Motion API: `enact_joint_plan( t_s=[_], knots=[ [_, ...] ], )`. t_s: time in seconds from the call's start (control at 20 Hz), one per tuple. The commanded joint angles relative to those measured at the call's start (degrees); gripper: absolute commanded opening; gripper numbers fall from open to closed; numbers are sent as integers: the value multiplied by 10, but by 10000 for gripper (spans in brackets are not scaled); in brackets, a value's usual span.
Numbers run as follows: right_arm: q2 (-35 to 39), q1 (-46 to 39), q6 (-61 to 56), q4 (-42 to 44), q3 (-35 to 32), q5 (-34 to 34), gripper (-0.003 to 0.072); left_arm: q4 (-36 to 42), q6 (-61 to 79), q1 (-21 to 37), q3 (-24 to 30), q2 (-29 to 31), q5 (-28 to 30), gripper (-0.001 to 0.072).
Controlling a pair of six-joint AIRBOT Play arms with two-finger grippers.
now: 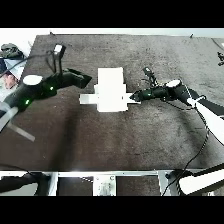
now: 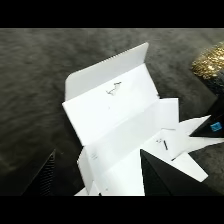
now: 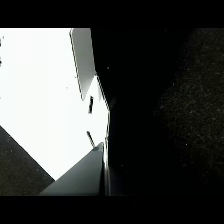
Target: Fold the box and place the chain.
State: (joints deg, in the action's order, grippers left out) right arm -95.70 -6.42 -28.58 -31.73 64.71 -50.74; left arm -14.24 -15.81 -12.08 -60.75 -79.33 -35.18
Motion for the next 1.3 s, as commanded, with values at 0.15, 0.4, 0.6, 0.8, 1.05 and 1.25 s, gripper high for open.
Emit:
enact_joint_plan(
  t_s=[0.15, 0.4, 0.6, 0.8, 1.05, 1.25],
  knots=[
    [0, 0, 4, 0, 0, 0, -17, -181, -173, 18, -261, -196, -197, 608],
    [0, 0, 4, 0, 0, 0, -17, -235, -245, 18, -412, -313, -327, 607],
    [0, 0, 4, 0, 0, 0, -17, -233, -249, 18, -468, -375, -381, 607],
    [0, 0, 6, 0, 0, 0, -17, -216, -246, 18, -469, -389, -373, 606],
    [0, 0, 5, 0, 0, 0, -17, -152, -222, 18, -470, -410, -389, 585],
    [0, 0, 6, 0, 0, 0, -17, -129, -196, 18, -470, -429, -406, 523]
  ],
)
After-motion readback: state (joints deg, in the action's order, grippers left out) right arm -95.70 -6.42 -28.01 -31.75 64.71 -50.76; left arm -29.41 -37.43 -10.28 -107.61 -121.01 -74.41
